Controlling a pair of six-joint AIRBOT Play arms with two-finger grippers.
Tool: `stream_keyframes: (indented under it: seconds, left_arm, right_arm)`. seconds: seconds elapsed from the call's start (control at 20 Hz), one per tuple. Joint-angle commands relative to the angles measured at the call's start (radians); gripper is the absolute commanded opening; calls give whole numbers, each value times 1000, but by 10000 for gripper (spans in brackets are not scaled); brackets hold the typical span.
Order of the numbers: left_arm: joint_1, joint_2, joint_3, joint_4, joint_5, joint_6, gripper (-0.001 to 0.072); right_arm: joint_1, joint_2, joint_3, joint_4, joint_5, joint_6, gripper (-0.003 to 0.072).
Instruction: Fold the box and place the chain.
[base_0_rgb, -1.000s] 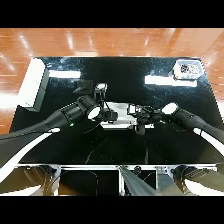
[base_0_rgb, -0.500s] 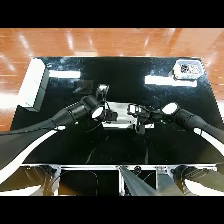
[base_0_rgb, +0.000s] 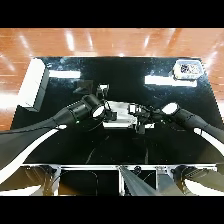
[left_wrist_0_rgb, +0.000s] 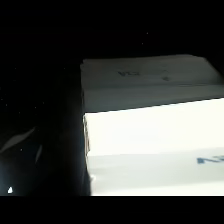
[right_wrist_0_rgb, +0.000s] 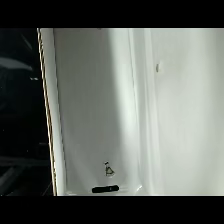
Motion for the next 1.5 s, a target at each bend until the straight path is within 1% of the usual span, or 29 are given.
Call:
stream_keyframes:
  seconds: [0.0, 0.2, 0.6, 1.25, 1.3, 1.35, 1.45]
  left_arm:
    - [0, -13, 1, 5, -13, 0, 219]
    - [-2, -16, 1, 6, -27, 0, 220]
    - [-2, -38, 1, 4, -26, 0, 220]
    - [-2, -41, 1, 5, -21, 0, 218]
    - [-2, -41, 1, 5, -18, 3, 129]
    - [-2, -41, 1, 4, -10, 21, 19]
    - [-2, -41, 3, 2, -8, 26, 18]
  right_arm:
    - [0, -1, 0, 0, 2, 2, 481]
    - [0, -1, 0, 0, 1, 2, 481]
    - [0, -1, 0, 0, 2, 2, 481]
    - [0, -1, 0, 0, 1, 2, 481]
    - [0, -1, 0, 0, 1, 2, 481]
    - [0, -1, 0, 0, 1, 2, 480]
    - [0, -1, 0, 0, 1, 2, 481]
